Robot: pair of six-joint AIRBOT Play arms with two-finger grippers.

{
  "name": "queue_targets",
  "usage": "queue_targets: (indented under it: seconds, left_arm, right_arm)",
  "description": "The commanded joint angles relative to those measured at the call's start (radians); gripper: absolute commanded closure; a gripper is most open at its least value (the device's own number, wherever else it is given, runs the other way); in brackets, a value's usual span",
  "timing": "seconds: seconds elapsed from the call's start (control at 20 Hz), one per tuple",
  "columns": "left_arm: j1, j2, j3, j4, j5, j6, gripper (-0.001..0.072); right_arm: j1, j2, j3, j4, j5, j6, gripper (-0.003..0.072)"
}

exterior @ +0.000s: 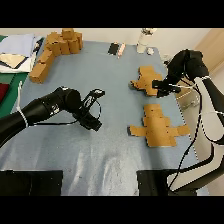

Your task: Fold the box.

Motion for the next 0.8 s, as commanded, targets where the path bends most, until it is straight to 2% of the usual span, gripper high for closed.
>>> queue_targets:
  seconds: [0.0,0.5,0.65,0.75]
  left_arm:
    - [0.0,0.0,0.0,0.0,0.0,0.0,0.0696]
    - [0.0,0.0,0.0,0.0,0.0,0.0,0.0696]
    - [0.0,0.0,0.0,0.0,0.0,0.0,0.0696]
    - [0.0,0.0,0.0,0.0,0.004,0.0,0.0696]
  right_arm:
    - [0.0,0.001,0.0,0.0,0.002,0.0,0.0684]
    - [0.0,0.001,0.0,-0.005,0.014,-0.007,0.0684]
    - [0.0,0.001,0.0,-0.056,0.18,-0.035,0.0684]
    - [0.0,0.001,0.0,-0.055,0.193,-0.035,0.0684]
